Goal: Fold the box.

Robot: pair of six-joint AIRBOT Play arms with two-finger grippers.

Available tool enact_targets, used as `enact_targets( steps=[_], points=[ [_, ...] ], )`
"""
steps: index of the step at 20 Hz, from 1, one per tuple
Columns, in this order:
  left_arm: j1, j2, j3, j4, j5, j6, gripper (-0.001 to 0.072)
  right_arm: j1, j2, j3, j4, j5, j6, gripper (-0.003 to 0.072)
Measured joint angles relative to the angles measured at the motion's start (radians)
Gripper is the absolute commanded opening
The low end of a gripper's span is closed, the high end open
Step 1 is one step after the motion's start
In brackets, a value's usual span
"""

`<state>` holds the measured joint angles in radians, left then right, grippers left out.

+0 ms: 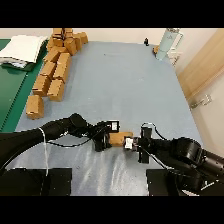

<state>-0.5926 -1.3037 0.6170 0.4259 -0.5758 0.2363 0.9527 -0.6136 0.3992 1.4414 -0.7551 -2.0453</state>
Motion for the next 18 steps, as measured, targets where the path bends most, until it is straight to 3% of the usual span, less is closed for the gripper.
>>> enact_targets(
  steps=[13, 18],
  points=[
    [0.000, 0.000, 0.000, 0.000, 0.000, 0.000, 0.0465, 0.000, 0.016, 0.017, -0.003, 0.010, 0.031, 0.0005],
    [0.000, 0.000, 0.000, 0.000, 0.000, 0.000, 0.0465, -0.051, 0.051, 0.086, -0.130, -0.059, 0.383, 0.0005]
  ],
)
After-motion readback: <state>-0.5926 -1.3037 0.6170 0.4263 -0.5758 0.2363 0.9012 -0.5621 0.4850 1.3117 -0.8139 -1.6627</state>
